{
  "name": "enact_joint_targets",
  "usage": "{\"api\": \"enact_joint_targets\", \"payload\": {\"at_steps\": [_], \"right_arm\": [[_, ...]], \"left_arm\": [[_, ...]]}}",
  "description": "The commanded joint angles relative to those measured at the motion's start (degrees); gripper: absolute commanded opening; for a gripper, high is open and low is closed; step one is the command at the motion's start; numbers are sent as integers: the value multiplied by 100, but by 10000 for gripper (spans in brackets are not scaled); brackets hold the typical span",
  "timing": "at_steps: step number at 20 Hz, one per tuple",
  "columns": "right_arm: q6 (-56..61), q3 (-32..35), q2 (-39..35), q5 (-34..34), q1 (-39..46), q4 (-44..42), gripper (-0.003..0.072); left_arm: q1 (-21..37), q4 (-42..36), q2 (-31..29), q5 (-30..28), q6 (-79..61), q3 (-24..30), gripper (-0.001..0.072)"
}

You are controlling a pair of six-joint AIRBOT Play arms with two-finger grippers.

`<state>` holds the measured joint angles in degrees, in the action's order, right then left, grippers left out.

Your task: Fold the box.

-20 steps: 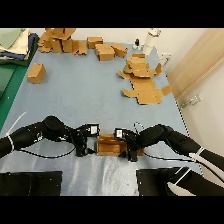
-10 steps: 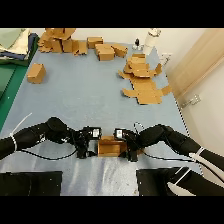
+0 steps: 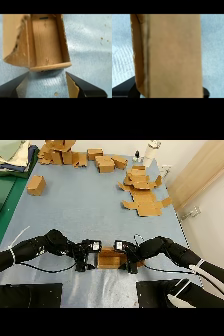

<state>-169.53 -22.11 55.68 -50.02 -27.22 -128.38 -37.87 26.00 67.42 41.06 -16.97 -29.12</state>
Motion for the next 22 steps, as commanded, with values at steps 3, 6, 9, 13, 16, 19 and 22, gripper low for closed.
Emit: {"api": "enact_joint_targets", "payload": {"at_steps": [3,6,9,13,16,19,22], "right_arm": [[-2,-7,-2,2,-2,2,494],[-2,-7,-4,2,-2,2,494],[-2,-7,-4,2,-2,0,494],[-2,-7,-2,0,-2,0,494],[-2,-7,-2,2,-2,2,494],[-2,-7,-4,0,-4,0,494],[-2,-7,-4,2,-2,2,494]], "left_arm": [[-151,-286,-26,-70,61,2,708],[-295,-284,-24,-251,175,2,708],[-365,-284,4,-299,295,7,708],[-476,-280,92,-396,293,37,707],[-667,-284,92,-616,297,39,706],[-844,-282,94,-970,356,39,587],[-857,-282,94,-1008,356,39,589]]}}
